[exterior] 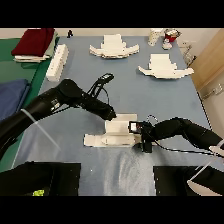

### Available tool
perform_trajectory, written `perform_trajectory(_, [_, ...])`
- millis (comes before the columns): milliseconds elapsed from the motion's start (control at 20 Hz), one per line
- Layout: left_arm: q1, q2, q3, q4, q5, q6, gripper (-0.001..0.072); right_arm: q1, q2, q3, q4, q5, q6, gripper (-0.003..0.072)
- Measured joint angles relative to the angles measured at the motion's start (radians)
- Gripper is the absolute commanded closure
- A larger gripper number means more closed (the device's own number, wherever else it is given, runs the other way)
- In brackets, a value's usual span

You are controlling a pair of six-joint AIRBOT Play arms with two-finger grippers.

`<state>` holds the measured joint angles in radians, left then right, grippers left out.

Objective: Fold the box.

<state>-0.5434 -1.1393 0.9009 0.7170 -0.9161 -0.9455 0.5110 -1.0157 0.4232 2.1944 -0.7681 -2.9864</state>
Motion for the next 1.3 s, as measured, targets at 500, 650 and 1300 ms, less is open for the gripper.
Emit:
perform_trajectory(500, [-0.056, 0.376, -0.341, 0.095, -0.014, 0.265, 0.0018, 0.0, 0.0, 0.0, 0.0, 0.0, 0.0, 0.0244])
perform_trajectory(650, [-0.061, 0.379, -0.381, 0.101, 0.032, 0.366, 0.0018, 0.0, 0.0, 0.0, 0.0, 0.0, 0.0, 0.0244])
perform_trajectory(1300, [0.052, 0.235, -0.455, 0.049, 0.125, 0.879, 0.0021, 0.0, 0.0, 0.0, 0.0, 0.0, 0.001, 0.0244])
